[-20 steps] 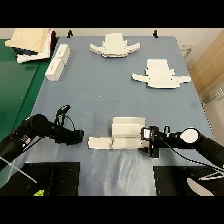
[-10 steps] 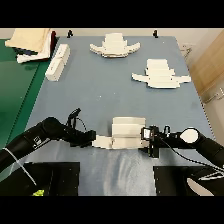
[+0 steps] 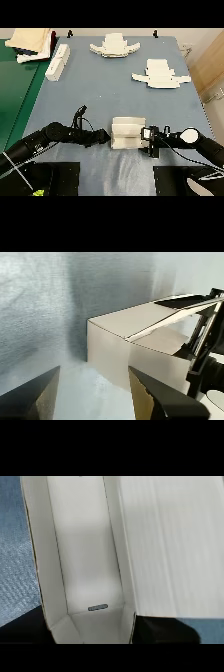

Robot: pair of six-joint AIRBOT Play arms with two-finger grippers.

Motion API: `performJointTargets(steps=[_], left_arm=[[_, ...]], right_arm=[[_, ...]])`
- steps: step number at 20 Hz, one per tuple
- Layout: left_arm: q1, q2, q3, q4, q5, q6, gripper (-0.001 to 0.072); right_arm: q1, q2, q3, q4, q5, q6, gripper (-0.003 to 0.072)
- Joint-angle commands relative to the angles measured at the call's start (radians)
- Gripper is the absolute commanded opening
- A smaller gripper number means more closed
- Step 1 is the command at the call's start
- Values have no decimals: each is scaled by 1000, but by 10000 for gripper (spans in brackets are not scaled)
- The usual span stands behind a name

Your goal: Fold the box.

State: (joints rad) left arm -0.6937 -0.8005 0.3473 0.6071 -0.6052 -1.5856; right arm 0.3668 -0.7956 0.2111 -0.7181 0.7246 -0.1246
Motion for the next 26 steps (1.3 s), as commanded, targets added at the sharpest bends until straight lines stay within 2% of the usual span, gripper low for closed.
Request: performJointTargets(steps=[1,6,10,11,14,17,20,23,26], left_arm=[[-37,2,2,-10,67,-2,667],[-69,1,2,-55,158,-1,667],[-96,-11,6,-48,108,0,663],[-108,-25,16,-46,104,-3,613],[-158,-91,85,-29,105,-40,611],[-224,-175,174,143,82,-238,611],[-284,-251,270,452,-30,-553,611],[-348,-313,376,705,-164,-793,603],[-380,-369,460,800,-254,-873,603]], right_arm=[[1,1,1,0,0,0,511],[1,1,1,0,0,0,511],[1,1,1,0,0,0,512],[1,1,1,0,0,0,512],[1,1,1,0,0,0,511],[1,1,1,0,0,0,511],[1,1,1,0,0,0,512],[1,1,1,0,0,0,512],[1,1,1,0,0,0,511]])
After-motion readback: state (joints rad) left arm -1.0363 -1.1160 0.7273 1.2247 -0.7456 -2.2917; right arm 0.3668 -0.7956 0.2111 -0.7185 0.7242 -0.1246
